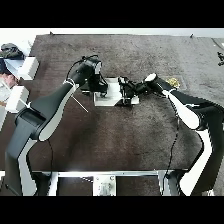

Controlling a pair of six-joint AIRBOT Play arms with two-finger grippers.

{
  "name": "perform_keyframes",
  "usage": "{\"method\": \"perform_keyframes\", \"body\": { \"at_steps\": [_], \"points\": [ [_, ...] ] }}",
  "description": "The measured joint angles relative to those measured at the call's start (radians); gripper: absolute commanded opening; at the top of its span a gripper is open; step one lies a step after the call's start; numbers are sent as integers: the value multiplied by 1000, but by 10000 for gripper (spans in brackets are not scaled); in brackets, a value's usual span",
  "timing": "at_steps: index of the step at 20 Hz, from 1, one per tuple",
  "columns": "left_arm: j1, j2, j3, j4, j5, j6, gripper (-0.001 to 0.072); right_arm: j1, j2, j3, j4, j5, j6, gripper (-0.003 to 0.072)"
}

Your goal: Fold the box and place the chain.

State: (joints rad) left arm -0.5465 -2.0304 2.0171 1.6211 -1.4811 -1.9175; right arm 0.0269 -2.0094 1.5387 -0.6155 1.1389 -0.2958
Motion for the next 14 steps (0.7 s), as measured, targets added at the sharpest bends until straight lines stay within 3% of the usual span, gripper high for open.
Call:
{"method": "perform_keyframes", "body": {
  "at_steps": [4,7,10,14],
  "points": [
    [6,69,0,16,-31,71,671,0,0,0,0,0,0,318],
    [17,170,-81,27,26,121,658,0,0,0,0,-1,0,318],
    [48,294,-248,5,163,178,658,0,0,0,1,-1,1,319],
    [144,472,-579,-217,438,441,658,0,0,0,1,-1,1,318]
  ]
}}
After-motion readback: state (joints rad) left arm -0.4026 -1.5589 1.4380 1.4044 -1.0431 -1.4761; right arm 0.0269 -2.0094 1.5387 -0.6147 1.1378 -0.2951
